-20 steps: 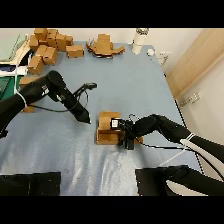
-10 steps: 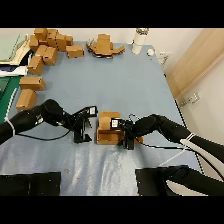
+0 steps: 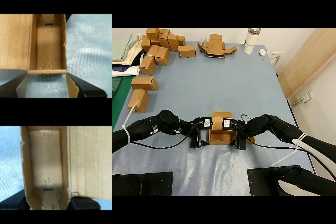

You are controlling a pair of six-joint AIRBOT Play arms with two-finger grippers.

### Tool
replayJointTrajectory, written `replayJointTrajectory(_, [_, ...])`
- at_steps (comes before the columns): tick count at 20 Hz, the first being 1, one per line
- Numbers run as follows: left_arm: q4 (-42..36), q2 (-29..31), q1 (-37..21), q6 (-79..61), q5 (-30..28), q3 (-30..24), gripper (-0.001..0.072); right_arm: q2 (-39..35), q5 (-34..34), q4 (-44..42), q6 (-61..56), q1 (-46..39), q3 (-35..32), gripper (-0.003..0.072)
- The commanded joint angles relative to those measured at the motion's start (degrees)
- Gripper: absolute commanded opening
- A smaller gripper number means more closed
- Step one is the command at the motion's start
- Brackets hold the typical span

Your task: Fold the box.

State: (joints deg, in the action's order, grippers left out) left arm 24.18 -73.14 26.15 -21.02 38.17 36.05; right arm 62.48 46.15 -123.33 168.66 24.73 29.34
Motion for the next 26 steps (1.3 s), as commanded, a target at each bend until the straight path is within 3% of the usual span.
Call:
replayJointTrajectory(1, [-1.1,-0.6,0.7,-1.2,-1.1,-0.2,0.0707,0.0,0.0,0.0,0.0,0.0,0.0,0.0509])
replayJointTrajectory(16, [-4.7,-2.4,2.1,-1.3,-1.1,0.0,0.0705,0.0,0.0,0.0,0.0,0.0,0.0,0.0509])
replayJointTrajectory(17, [-4.7,-2.4,2.1,-1.3,-1.2,0.0,0.0636,0.0,0.0,0.0,0.0,0.0,0.0,0.0509])
replayJointTrajectory(18, [-4.7,-2.4,2.1,-1.3,-1.2,0.0,0.0464,0.0,0.0,0.0,0.0,0.0,0.0,0.0509])
replayJointTrajectory(26, [-4.7,-2.4,2.1,-0.9,-1.1,0.0,0.0457,0.0,0.0,0.0,0.0,0.0,0.0,0.0510])
